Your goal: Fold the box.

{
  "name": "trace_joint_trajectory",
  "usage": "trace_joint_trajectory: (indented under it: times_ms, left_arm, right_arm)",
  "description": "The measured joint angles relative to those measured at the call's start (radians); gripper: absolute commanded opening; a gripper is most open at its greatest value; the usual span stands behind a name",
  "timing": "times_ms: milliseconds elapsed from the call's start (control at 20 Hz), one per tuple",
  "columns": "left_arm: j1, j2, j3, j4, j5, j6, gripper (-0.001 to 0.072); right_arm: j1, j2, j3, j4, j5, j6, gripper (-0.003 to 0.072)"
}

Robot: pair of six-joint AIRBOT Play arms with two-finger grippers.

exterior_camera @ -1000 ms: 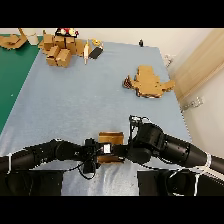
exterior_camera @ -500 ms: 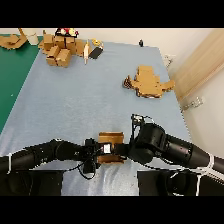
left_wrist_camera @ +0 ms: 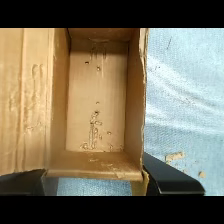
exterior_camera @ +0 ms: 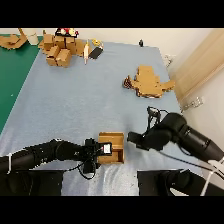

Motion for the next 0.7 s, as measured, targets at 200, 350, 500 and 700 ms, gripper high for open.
trace_joint_trajectory:
  times_ms: [200, 350, 500, 700]
  left_arm:
    - [0.000, 0.000, 0.000, 0.000, 0.000, 0.000, 0.0371]
    - [0.000, 0.000, 0.000, 0.000, 0.000, 0.000, 0.0371]
    - [0.000, 0.000, 0.000, 0.000, 0.000, 0.000, 0.0371]
    - [0.000, 0.000, 0.000, 0.000, 0.000, 0.000, 0.0371]
  right_arm:
    - [-0.379, -0.125, -0.040, 0.451, 0.153, -0.586, 0.0002]
    - [-0.522, -0.281, -0.048, 0.746, 0.158, -0.947, 0.0002]
    - [-0.563, -0.405, -0.047, 0.952, 0.080, -1.217, 0.0002]
    - [-0.530, -0.471, -0.047, 1.093, -0.068, -1.462, 0.0002]
